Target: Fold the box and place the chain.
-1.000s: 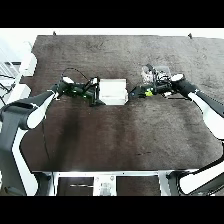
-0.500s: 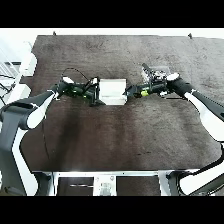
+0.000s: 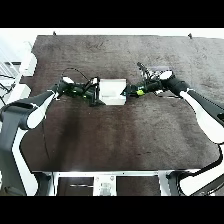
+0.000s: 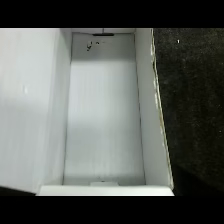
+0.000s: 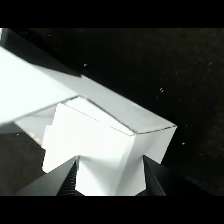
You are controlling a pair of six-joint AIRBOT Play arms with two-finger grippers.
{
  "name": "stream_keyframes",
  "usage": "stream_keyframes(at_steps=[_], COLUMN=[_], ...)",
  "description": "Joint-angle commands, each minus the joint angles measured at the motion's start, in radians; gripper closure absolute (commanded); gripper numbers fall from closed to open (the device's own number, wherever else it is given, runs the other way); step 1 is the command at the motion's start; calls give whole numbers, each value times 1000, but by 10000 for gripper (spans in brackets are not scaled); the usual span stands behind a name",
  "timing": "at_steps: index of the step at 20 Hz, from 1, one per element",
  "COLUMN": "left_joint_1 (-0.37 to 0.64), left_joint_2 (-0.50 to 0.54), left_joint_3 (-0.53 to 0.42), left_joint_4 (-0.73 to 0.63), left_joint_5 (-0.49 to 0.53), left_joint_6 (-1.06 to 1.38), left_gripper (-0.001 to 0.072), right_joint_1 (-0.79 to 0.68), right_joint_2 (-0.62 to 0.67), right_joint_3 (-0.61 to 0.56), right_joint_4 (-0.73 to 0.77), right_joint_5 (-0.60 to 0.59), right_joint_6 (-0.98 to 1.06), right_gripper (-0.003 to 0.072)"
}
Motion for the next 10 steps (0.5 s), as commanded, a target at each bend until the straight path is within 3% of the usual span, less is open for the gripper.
stream_keyframes(at_steps=[1, 10], left_joint_1=[-1, -1], left_joint_2=[0, 0], left_joint_3=[0, 0], left_joint_4=[0, 0], left_joint_5=[0, 0], left_joint_6=[0, 0], left_gripper=[213, 213], right_joint_1=[31, 138], right_joint_2=[-1, -10], right_joint_3=[11, 97], right_joint_4=[-84, -482], right_joint_5=[-54, -72], right_joint_6=[87, 470], right_gripper=[205, 204])
